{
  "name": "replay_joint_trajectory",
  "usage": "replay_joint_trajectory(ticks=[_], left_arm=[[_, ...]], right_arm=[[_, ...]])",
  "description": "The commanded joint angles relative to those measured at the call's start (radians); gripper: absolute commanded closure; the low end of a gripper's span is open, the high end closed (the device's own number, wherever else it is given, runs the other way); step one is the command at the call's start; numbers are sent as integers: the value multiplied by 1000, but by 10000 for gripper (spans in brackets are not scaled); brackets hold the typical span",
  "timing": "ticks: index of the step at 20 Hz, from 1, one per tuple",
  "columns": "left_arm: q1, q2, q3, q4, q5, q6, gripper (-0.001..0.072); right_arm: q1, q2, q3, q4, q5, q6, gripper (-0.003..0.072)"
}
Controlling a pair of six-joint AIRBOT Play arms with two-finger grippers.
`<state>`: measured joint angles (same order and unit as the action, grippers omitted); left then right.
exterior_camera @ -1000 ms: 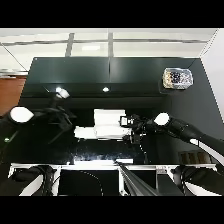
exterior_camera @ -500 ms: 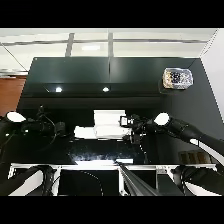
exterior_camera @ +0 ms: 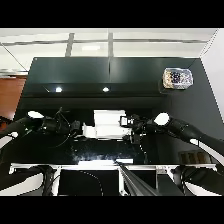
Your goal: Fold the box and place the chain.
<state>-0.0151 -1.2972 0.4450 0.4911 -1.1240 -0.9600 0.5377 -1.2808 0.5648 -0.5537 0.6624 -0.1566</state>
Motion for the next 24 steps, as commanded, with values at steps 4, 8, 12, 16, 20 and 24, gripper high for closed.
replay_joint_trajectory(ticks=[4, 8, 12, 16, 20, 24], left_arm=[[-39, 110, 93, 46, -23, 6, 15], [-157, 113, 108, 123, 13, 10, 1], [-304, 113, 111, 132, 163, 0, 3], [-382, 113, 123, 198, 291, -132, 3], [-444, 113, 169, 352, 301, -315, 4], [-508, 113, 238, 519, 257, -528, 32]], right_arm=[[0, -1, 0, 0, 1, 0, 249], [0, -1, 0, 0, 0, 0, 249], [0, -1, 0, 0, 0, 0, 249], [0, -1, 0, 0, 0, 0, 248], [0, -1, 0, 0, 0, 0, 249], [0, -1, 0, 0, 0, 0, 249]])
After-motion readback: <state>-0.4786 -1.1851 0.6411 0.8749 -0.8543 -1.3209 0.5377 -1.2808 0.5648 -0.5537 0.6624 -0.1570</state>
